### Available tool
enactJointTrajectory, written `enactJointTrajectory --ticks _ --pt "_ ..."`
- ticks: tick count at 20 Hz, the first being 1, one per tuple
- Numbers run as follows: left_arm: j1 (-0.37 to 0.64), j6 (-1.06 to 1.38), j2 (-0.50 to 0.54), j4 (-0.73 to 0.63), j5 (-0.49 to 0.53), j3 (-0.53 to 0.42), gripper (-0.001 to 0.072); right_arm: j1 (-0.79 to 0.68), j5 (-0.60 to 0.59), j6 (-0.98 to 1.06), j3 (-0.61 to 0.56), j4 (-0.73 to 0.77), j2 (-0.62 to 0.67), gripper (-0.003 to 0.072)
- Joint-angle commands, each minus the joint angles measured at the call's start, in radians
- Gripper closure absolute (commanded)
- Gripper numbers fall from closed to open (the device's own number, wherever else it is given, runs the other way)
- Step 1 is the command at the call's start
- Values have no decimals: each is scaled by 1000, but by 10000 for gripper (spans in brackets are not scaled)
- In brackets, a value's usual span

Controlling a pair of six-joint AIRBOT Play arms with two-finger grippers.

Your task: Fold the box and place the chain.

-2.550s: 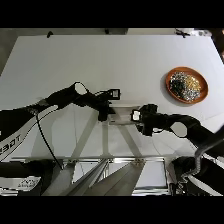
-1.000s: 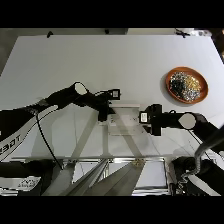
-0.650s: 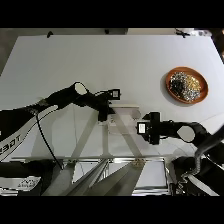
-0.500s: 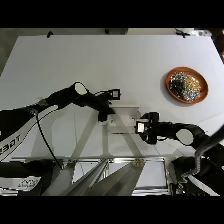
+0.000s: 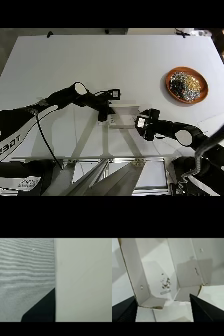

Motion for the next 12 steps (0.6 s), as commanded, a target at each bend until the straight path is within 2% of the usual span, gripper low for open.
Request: enactJointTrajectory --ticks 1,4,12 --pt "0 2 -1 0 0 1 698 -35 0 -184 1 76 -1 -15" --pt "0 2 -1 0 0 1 698 -37 2 -431 1 229 -2 -15" --pt "0 2 -1 0 0 1 698 -140 66 -454 55 273 -65 -15"
